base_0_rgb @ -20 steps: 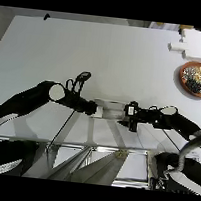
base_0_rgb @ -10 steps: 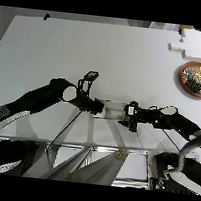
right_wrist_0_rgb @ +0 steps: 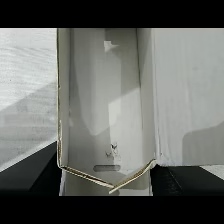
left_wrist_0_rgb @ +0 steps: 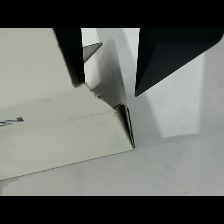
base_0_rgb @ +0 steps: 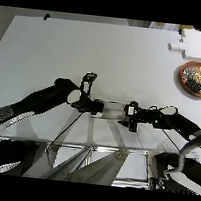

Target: Fold the box and place the chain.

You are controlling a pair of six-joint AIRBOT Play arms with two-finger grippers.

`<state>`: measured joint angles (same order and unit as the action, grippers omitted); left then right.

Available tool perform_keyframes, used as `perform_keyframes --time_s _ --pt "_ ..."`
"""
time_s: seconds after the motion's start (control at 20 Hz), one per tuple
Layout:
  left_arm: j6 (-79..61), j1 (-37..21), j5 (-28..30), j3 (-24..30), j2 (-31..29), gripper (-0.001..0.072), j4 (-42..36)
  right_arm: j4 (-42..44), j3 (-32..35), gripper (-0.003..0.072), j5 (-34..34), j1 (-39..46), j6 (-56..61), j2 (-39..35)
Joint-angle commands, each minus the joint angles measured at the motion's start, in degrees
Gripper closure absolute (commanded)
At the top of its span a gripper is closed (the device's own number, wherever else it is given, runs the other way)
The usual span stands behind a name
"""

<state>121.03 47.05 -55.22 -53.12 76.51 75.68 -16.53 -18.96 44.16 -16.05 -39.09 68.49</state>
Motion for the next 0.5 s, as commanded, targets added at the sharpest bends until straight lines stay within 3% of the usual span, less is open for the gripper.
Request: perform_keyframes --time_s 0.0,0.2,0.45 --pt "5.35 1.27 -5.05 -4.04 1.86 0.0388 5.88 -0.04 0.0 0.0246 -0.02 -0.02 0.02 -0.02" --pt "7.26 2.71 -9.75 -10.05 6.49 0.039 6.47 -0.04 -0.02 0.0246 -0.02 -0.02 0.02 -0.04" --pt "12.31 4.98 -12.83 -11.17 10.03 0.0399 7.93 -0.07 -0.02 0.0246 0.0 -0.02 0.02 -0.04"
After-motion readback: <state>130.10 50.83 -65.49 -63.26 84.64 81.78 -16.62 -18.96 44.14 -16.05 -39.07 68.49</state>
